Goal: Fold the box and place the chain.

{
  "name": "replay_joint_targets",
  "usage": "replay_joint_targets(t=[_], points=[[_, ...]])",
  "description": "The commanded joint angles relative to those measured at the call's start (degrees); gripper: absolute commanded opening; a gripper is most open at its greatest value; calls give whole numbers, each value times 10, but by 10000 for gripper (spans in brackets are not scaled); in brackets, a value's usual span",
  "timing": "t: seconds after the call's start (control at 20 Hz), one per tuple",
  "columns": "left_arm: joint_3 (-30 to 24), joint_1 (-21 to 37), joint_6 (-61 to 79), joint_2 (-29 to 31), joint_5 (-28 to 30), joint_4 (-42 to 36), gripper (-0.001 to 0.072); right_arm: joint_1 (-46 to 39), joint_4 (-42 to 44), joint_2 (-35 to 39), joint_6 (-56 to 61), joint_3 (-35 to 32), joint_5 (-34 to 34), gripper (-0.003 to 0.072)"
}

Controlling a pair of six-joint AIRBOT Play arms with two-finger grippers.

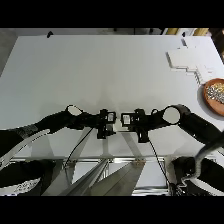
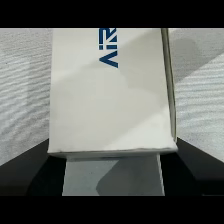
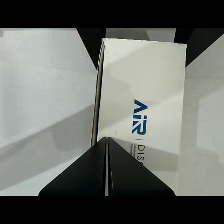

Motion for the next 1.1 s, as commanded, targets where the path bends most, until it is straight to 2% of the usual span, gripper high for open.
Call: replay_joint_targets(t=[0.0, 0.15, 0.3, 0.4, 0.5, 0.6, 0.85, 1.05], points=[[1, 1, 0, 0, 1, 0, 275, 0, -1, 19, 11, 0, -21, 18], [1, 1, 0, 0, 1, 0, 275, -9, -10, 71, 38, 2, -49, 18], [1, 1, 0, 0, 0, 0, 275, -68, -37, 121, 120, 2, -32, 18], [1, 1, 0, 0, 1, 0, 275, -120, -104, 133, 208, 2, 9, 18], [1, 1, 0, 0, 1, 0, 275, -176, -199, 131, 306, 1, 78, 18], [1, 1, 0, 0, 1, 0, 275, -240, -255, 131, 381, -1, 134, 18], [1, 1, 0, 0, 0, 0, 275, -365, -256, 131, 506, -1, 119, 18], [1, 1, 0, 0, 0, 0, 275, -390, -252, 131, 529, 0, 116, 18]])
